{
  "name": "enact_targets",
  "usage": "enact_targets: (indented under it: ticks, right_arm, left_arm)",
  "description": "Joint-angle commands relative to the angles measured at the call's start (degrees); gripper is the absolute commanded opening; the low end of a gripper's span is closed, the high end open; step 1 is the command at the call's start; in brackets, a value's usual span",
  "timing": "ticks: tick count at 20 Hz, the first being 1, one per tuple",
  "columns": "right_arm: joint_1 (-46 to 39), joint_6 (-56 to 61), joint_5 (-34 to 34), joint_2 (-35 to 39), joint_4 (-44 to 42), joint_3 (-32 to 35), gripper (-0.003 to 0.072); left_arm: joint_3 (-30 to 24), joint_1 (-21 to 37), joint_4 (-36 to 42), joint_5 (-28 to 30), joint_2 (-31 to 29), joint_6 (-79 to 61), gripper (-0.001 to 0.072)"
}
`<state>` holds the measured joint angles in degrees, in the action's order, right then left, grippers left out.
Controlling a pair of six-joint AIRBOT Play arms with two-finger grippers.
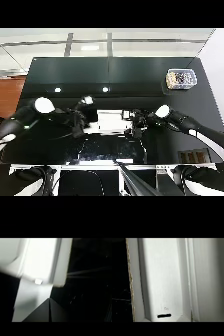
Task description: Fold the box and place the chain.
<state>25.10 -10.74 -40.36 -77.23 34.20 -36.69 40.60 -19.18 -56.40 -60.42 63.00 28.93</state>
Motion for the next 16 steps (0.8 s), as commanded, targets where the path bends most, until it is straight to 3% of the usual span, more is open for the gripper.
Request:
enact_targets:
  ticks: [1,5,9,12,16]
  right_arm:
    - [0.02,0.07,0.07,0.04,-0.04,0.00,0.0222]
    - [0.02,0.07,0.07,0.04,-0.04,0.00,0.0222]
    - [0.02,0.04,0.04,0.04,-0.04,0.00,0.0222]
    - [0.02,0.07,0.07,0.04,-0.04,0.00,0.0222]
    - [0.02,0.04,0.04,0.04,-0.04,0.00,0.0222]
  left_arm:
    - [0.55,9.16,-15.37,-6.14,-7.78,24.33,0.0029]
    - [-6.03,25.20,-7.69,-7.93,-9.22,46.27,0.0030]
    - [-15.04,37.44,16.26,-10.73,-2.16,36.70,0.0029]
    - [-15.74,36.33,21.05,-7.87,3.65,33.59,0.0028]
    - [-13.46,26.84,21.11,-0.55,10.36,33.64,0.0028]
